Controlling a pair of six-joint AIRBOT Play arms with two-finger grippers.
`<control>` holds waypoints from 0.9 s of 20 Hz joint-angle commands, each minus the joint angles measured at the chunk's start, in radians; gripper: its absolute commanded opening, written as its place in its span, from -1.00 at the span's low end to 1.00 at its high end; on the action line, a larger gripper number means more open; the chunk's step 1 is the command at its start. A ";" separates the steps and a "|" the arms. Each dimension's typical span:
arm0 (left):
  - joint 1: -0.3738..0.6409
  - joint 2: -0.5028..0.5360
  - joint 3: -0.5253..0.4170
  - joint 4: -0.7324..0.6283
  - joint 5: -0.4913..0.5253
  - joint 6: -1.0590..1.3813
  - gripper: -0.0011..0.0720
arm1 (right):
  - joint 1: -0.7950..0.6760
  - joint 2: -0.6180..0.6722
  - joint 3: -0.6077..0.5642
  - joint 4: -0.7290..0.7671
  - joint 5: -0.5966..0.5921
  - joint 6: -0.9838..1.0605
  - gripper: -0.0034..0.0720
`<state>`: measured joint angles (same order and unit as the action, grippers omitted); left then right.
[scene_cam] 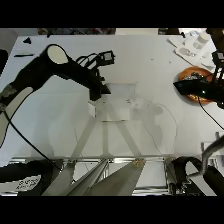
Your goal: Fold the box and place the chain.
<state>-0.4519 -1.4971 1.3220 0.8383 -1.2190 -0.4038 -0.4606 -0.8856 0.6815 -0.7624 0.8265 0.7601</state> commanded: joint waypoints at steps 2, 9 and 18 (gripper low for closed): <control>-0.023 -0.104 -0.018 -0.079 0.034 0.088 -0.97 | -0.013 0.003 0.001 -0.003 0.019 0.002 0.13; -0.024 -0.224 -0.018 -0.103 0.067 0.176 -0.98 | -0.013 0.002 0.001 -0.002 0.019 0.003 0.13; -0.023 -0.272 -0.018 -0.180 0.143 0.253 -0.98 | -0.013 0.002 0.001 -0.002 0.019 0.003 0.13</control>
